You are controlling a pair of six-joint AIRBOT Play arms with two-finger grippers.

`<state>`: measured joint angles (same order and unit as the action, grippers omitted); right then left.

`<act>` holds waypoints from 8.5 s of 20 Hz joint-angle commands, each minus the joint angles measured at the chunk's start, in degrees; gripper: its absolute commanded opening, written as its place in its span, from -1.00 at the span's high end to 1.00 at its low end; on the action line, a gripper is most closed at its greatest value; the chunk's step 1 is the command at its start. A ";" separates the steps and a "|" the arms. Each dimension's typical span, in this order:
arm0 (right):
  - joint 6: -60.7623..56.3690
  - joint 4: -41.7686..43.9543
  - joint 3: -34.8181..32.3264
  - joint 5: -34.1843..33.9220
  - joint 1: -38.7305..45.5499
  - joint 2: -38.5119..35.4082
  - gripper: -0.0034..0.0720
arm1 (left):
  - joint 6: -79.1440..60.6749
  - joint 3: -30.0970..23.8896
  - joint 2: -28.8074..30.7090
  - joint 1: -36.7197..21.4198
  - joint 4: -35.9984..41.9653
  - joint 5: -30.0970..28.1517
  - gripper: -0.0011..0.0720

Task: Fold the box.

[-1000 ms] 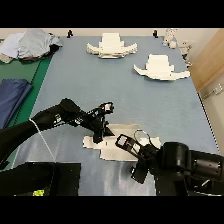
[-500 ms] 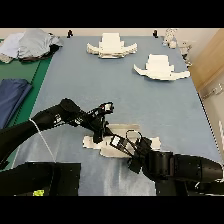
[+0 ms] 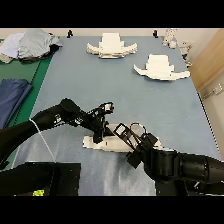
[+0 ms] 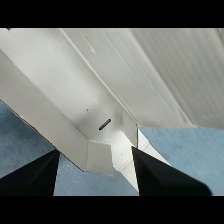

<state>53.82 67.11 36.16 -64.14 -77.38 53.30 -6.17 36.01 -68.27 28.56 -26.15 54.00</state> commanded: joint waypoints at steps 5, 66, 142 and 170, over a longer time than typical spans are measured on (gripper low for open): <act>-0.79 -3.04 0.13 -1.29 -0.07 -0.28 -0.98 | 0.00 -0.04 -0.04 0.00 0.02 0.00 0.93; 113.77 61.66 -13.60 16.17 48.00 -0.83 -0.84 | 0.00 -0.04 -0.04 0.04 0.00 0.00 0.93; 117.35 63.65 -18.62 24.20 45.55 -2.19 -0.31 | -0.02 -0.04 -0.04 0.07 0.98 -0.04 0.93; 117.35 63.65 -18.62 24.20 45.55 -2.19 -0.31 | 61.53 -0.42 12.83 5.53 -0.94 5.60 0.93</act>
<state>171.17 130.74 17.56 -39.94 -31.88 51.11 50.87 35.42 -52.16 27.75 -33.69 68.45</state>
